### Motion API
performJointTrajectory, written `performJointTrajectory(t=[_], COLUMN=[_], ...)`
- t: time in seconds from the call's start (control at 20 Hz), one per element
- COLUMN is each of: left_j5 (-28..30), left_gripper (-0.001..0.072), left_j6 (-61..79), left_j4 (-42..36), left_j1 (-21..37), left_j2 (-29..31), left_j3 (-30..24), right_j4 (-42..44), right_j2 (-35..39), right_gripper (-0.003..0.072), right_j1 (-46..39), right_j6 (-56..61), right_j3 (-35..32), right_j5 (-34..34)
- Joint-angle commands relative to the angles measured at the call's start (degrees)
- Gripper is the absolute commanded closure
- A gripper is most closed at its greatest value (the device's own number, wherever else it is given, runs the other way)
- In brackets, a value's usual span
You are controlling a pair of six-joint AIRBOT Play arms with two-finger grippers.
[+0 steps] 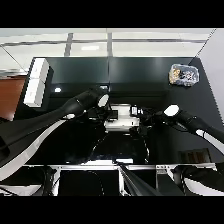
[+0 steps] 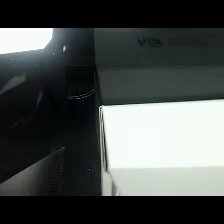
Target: Fold the box and place the chain.
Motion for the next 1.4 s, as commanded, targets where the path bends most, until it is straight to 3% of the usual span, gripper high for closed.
performJointTrajectory(t=[0.0,0.1,0.25,0.35,0.4,0.6,0.65,0.7,0.75,0.8,0.85,0.9,0.95,1.0,1.2,1.25,1.35], left_j5=[-2.03,-0.98,-0.59,-0.24,-0.02,0.92,0.94,0.87,0.87,0.87,0.87,0.90,0.90,0.92,0.87,0.90,0.85], left_gripper=[0.0222,0.0239,0.0441,0.0653,0.0676,0.0681,0.0632,0.0440,0.0318,0.0317,0.0323,0.0377,0.0492,0.0662,0.0688,0.0687,0.0687], left_j6=[-0.90,-0.87,-0.87,-0.90,-0.90,-0.92,-0.92,-0.92,-0.94,-0.94,-1.07,-1.11,-1.09,-1.09,-1.07,-1.07,-1.07], left_j4=[0.52,0.22,0.00,0.00,0.00,-1.18,-1.18,-1.07,-1.05,-1.01,-0.98,-0.98,-0.83,-0.81,-0.81,-0.85,-0.81], left_j1=[-0.68,-0.68,-0.59,-0.59,-0.59,-0.55,-0.55,-0.52,-0.52,-0.52,-0.52,-0.52,-0.48,-0.46,-0.42,-0.42,-0.37], left_j2=[-1.84,-1.79,-1.81,-1.81,-1.81,-1.81,-1.81,-1.81,-1.81,-1.81,-1.81,-1.81,-1.81,-1.81,-1.81,-1.81,-1.81], left_j3=[1.62,1.64,1.62,1.62,1.64,1.68,1.68,1.68,1.68,1.68,1.68,1.68,1.68,1.68,1.68,1.68,1.68], right_j4=[0.00,0.00,0.00,0.00,0.00,0.00,0.00,0.00,0.00,0.00,0.00,0.00,0.00,0.00,0.04,0.20,0.44], right_j2=[0.00,0.00,0.00,0.02,0.00,0.00,0.02,0.00,0.00,0.00,0.00,0.00,0.00,0.02,0.02,0.00,0.07], right_gripper=[0.0679,0.0679,0.0679,0.0679,0.0679,0.0679,0.0679,0.0679,0.0679,0.0679,0.0679,0.0679,0.0679,0.0679,0.0678,0.0622,0.0022], right_j1=[0.02,0.02,0.02,0.02,0.02,0.02,0.02,0.02,0.02,0.02,0.02,0.02,0.02,0.02,0.02,0.02,0.02], right_j6=[0.00,0.02,0.02,0.02,0.02,0.02,0.02,0.00,0.02,0.00,0.00,0.00,0.00,0.02,0.02,0.04,1.73], right_j3=[0.07,0.07,0.04,0.04,0.04,0.04,0.04,0.04,0.04,0.04,0.04,0.07,0.04,0.07,0.04,0.07,0.09], right_j5=[0.02,0.02,0.02,0.02,0.02,0.02,0.02,0.02,0.02,0.02,0.02,0.02,0.02,0.02,0.02,-0.02,-0.87])
